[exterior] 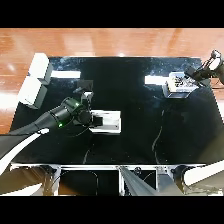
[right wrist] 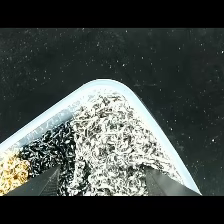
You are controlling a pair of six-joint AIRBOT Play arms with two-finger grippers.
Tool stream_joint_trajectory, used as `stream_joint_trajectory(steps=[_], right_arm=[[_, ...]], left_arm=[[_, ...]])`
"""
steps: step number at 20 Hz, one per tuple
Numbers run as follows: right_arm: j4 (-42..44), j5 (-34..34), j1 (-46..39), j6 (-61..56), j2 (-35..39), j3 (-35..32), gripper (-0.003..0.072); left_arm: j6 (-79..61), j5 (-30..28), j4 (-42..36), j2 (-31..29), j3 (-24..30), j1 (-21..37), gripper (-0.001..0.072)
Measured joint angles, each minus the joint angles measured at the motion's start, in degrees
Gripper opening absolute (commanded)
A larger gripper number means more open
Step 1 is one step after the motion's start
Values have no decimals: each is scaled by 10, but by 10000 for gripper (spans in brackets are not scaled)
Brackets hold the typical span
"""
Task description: Fold the box and place the chain.
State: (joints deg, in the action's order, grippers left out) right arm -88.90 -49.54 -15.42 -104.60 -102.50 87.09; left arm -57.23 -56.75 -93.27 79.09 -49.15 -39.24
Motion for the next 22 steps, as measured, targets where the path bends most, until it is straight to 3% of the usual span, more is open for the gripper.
stream_joint_trajectory(steps=[1, 3, 15, 17, 18, 22], right_arm=[[-1, 3, 1, -2, -2, 0, 614], [-4, 7, 3, -2, -5, 0, 502], [3, 35, 12, -2, -19, 0, 496], [2, 35, 12, -2, -21, 0, 110], [3, 32, 12, -2, -21, 0, 23], [12, 30, 13, -2, -22, 0, 22]], left_arm=[[0, 0, 0, 0, 0, 0, 22], [0, 0, 0, 0, 0, 0, 22], [0, 0, 0, 0, 0, 0, 22], [0, 0, 0, 0, 0, 0, 22], [0, 0, 0, 0, 0, 0, 22], [0, 1, 0, 0, 0, 0, 22]])
